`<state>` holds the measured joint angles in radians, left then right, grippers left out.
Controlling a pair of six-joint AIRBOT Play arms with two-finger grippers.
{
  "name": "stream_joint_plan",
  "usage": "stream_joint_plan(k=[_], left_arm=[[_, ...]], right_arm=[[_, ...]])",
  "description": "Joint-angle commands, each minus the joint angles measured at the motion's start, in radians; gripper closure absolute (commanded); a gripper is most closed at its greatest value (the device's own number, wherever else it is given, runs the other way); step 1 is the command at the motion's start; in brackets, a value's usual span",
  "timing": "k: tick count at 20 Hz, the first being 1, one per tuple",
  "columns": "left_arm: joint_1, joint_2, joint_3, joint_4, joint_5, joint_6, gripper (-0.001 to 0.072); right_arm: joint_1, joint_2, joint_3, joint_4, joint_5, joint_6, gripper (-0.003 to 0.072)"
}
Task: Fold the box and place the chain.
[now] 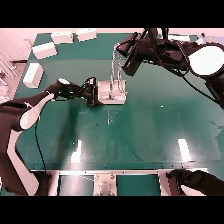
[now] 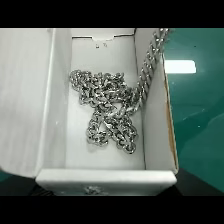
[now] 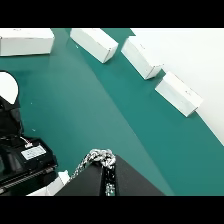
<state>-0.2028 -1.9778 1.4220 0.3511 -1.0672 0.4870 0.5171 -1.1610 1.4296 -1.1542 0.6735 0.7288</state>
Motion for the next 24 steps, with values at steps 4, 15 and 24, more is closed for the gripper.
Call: stream_joint_plan(k=[4,15,24], left_arm=[[0.0,0.001,0.0,0.0,0.0,0.0,0.046],[0.0,0.001,0.0,0.0,0.0,0.0,0.046],[0.0,0.001,0.0,0.0,0.0,0.0,0.046]], right_arm=[[0.016,-0.076,-0.011,0.1,0.0,0.005,0.0676],[0.008,-0.261,-0.095,0.086,-0.002,0.027,0.0675],[-0.082,-0.332,-0.095,0.06,0.042,0.011,0.0227]])
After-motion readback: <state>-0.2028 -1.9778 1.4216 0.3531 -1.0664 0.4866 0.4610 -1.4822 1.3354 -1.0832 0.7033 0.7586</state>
